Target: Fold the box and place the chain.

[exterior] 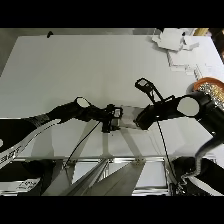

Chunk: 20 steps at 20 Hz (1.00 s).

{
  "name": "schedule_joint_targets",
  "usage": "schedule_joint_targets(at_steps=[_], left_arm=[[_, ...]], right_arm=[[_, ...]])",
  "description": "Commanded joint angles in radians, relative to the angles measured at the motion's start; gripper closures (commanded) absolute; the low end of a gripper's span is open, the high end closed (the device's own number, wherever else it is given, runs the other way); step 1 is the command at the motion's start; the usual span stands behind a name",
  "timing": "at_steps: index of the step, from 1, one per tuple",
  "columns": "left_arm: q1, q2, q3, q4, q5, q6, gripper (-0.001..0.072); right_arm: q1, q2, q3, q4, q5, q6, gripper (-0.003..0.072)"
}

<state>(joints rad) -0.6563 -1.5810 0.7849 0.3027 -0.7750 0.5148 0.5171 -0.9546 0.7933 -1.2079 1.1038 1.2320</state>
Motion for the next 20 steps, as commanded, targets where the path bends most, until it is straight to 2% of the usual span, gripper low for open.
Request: schedule_joint_targets(at_steps=[1, 3, 6, 8, 11, 15, 20], left_arm=[[0.0, 0.0, 0.0, 0.0, 0.0, 0.0, 0.0206], [0.0, 0.0, 0.0, 0.0, 0.0, 0.0, 0.0206], [0.0, 0.0, 0.0, 0.0, 0.0, 0.0, 0.0206], [0.0, 0.0, 0.0, 0.0, 0.0, 0.0, 0.0206], [0.0, 0.0, 0.0, 0.0, 0.0, 0.0, 0.0206], [0.0, 0.0, 0.0, 0.0, 0.0, 0.0, 0.0206], [0.0, 0.0, 0.0, 0.0, 0.0, 0.0, 0.0206]], right_arm=[[-0.007, 0.037, 0.069, -0.101, 0.125, -0.158, 0.0487], [-0.075, 0.074, 0.086, -0.159, 0.192, -0.376, 0.0486], [-0.29, 0.079, 0.082, -0.161, 0.259, -0.733, 0.0487], [-0.44, 0.055, 0.076, -0.153, 0.227, -0.831, 0.0487], [-0.602, 0.003, 0.026, -0.104, 0.104, -1.023, 0.0487], [-0.65, -0.122, -0.028, -0.096, 0.014, -1.197, 0.0487], [-0.647, -0.259, -0.029, -0.094, -0.005, -1.266, 0.0486]])
